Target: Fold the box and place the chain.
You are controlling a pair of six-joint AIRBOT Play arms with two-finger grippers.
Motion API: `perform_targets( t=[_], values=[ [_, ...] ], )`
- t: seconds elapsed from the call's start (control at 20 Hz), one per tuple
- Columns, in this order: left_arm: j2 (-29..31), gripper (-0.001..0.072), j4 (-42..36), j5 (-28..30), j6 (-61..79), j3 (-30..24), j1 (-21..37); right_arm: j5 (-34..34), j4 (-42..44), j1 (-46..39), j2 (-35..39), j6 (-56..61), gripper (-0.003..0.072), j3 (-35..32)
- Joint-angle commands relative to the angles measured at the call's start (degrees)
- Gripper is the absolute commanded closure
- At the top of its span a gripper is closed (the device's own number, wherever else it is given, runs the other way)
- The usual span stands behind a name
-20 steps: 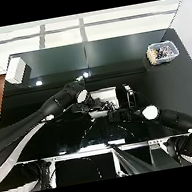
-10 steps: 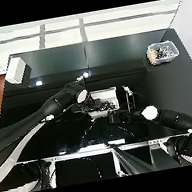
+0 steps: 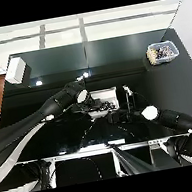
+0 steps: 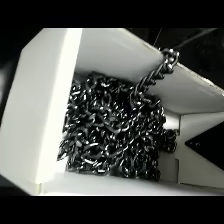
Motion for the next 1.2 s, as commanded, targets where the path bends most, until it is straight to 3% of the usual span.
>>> perform_targets(
  t=[0.0,0.2,0.65,1.15],
  values=[
    [-0.02,0.0679,0.0,0.04,-0.02,0.02,0.04,-3.21,0.02,0.04,-0.02,0.09,0.0301,0.0],
    [-0.02,0.0679,0.02,0.04,-0.02,0.02,0.07,-3.74,-0.26,0.04,-0.02,-0.09,0.0301,0.37],
    [-0.02,0.0679,0.09,-1.16,0.02,0.02,0.11,2.78,-3.45,0.0,0.5,-0.61,0.0301,1.81],
    [-0.02,0.0679,0.22,-1.2,0.2,0.02,0.11,0.13,-8.41,-2.01,2.16,-0.76,0.0301,1.79]
  ],
)
